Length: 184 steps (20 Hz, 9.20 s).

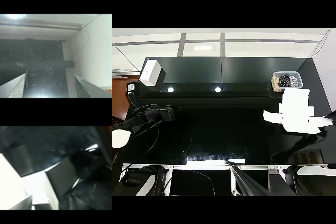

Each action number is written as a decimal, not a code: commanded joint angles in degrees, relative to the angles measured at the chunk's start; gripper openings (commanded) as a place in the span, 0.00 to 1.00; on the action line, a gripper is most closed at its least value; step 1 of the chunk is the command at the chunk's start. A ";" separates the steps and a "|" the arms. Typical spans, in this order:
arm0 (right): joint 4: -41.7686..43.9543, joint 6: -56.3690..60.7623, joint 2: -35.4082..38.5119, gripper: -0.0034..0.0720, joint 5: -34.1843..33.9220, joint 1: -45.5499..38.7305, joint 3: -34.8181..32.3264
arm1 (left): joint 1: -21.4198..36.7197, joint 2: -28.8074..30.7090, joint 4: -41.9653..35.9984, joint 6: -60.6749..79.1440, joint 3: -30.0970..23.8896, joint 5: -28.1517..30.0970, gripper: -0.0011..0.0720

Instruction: Fold the box and place the chain.

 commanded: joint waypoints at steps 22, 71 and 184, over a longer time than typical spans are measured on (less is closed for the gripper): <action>31.65 -8.46 42.73 0.06 -26.84 52.85 -47.58 | -16.94 -23.34 -15.15 7.82 6.86 3.54 0.98; 3.10 -15.78 45.40 0.96 -21.03 56.41 -36.98 | -19.69 -44.98 -33.24 91.36 16.17 -16.70 0.05; 28.00 -64.15 23.02 0.68 -35.52 83.49 -42.45 | -19.15 -41.72 -25.70 84.80 16.02 -15.65 0.59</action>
